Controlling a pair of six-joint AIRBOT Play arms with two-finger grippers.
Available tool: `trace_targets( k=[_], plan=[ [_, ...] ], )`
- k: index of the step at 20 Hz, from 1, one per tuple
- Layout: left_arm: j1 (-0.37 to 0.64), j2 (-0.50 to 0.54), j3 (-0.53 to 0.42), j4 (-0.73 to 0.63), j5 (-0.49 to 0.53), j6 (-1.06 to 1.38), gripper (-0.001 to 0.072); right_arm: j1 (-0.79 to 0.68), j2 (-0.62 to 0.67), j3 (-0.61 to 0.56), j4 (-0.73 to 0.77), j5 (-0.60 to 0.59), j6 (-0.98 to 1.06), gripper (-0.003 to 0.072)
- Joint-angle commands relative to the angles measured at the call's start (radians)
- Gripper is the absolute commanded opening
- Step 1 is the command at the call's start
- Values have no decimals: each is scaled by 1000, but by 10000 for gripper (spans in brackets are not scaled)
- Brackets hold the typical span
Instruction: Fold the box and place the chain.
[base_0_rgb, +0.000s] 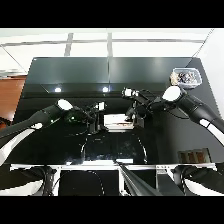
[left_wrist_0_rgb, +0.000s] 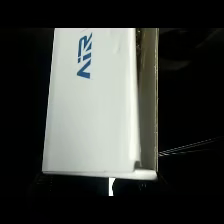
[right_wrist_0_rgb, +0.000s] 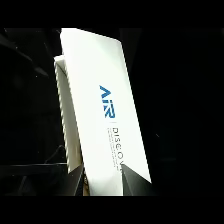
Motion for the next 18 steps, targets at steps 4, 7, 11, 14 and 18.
trace_targets(
  k=[4,7,11,14,18],
  plan=[
    [-1,0,0,1,-2,1,461,1,-2,0,-35,22,3,252],
    [-1,0,0,1,-2,1,461,1,-2,0,-35,31,4,265],
    [-1,0,0,1,-2,1,461,1,-2,0,-35,31,3,334],
    [-1,0,0,1,-2,1,461,1,-2,0,-36,31,3,334],
    [-1,0,0,1,-2,1,461,1,-2,0,-36,37,4,333]
  ],
)
